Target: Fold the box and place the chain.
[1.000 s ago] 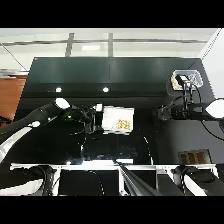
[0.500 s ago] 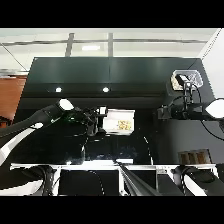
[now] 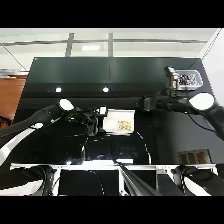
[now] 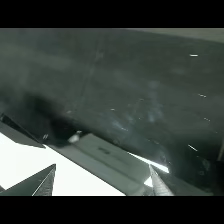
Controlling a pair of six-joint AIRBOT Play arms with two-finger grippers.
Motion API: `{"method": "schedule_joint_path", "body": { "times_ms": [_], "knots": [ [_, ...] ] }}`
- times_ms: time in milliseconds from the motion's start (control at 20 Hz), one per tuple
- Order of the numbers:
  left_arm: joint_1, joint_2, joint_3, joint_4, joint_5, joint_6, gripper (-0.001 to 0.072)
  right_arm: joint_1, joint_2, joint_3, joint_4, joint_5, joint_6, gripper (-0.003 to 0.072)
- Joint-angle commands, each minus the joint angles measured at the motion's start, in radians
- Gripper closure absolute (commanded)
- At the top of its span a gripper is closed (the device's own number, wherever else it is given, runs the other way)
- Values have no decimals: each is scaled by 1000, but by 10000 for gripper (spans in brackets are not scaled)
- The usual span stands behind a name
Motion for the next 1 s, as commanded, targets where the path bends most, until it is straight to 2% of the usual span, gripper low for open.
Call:
{"method": "schedule_joint_path", "body": {
  "times_ms": [0,300,600,950],
  "knots": [
    [-1,0,1,0,2,-32,363,65,-108,19,77,-21,-184,25],
    [-1,0,1,0,3,-32,363,79,-111,43,46,195,-698,25],
    [-1,0,1,0,3,-31,363,82,-111,43,19,219,-845,25],
    [-1,0,1,0,3,-31,363,154,-111,43,-79,187,-891,25]
  ]
}}
